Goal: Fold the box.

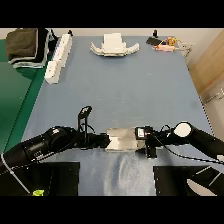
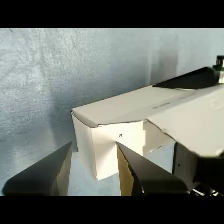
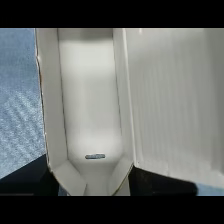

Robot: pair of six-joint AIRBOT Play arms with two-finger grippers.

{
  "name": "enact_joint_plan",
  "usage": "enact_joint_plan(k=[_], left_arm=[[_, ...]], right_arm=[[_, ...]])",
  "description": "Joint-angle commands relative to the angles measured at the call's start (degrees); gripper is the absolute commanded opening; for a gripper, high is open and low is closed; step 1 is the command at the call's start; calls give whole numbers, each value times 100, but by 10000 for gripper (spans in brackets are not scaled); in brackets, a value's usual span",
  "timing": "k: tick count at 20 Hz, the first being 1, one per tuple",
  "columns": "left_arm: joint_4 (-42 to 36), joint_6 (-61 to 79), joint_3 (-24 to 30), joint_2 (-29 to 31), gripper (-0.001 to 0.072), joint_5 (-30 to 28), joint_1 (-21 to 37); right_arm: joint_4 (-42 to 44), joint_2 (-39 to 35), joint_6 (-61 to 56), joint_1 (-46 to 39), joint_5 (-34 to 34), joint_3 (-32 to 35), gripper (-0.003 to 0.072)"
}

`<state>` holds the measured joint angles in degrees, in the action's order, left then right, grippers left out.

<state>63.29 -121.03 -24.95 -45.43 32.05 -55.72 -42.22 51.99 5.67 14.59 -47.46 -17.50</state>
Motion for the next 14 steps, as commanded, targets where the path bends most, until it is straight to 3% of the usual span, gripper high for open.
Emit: enact_joint_plan(k=[1, 4, 10, 14], left_arm=[[-50, -50, -179, -369, 403, 369, -2], [105, -317, -658, -791, 402, 820, -20], [1853, -2415, -1609, -1659, 401, 1604, -855], [2358, -3152, -2221, -2317, 401, 2295, -1176]], right_arm=[[2, -4, -2, 2, -2, -7, 511], [2, -4, -2, 2, -2, -7, 511], [2, -4, -2, 2, -2, -7, 511], [2, -4, -2, 2, -2, -7, 511]])
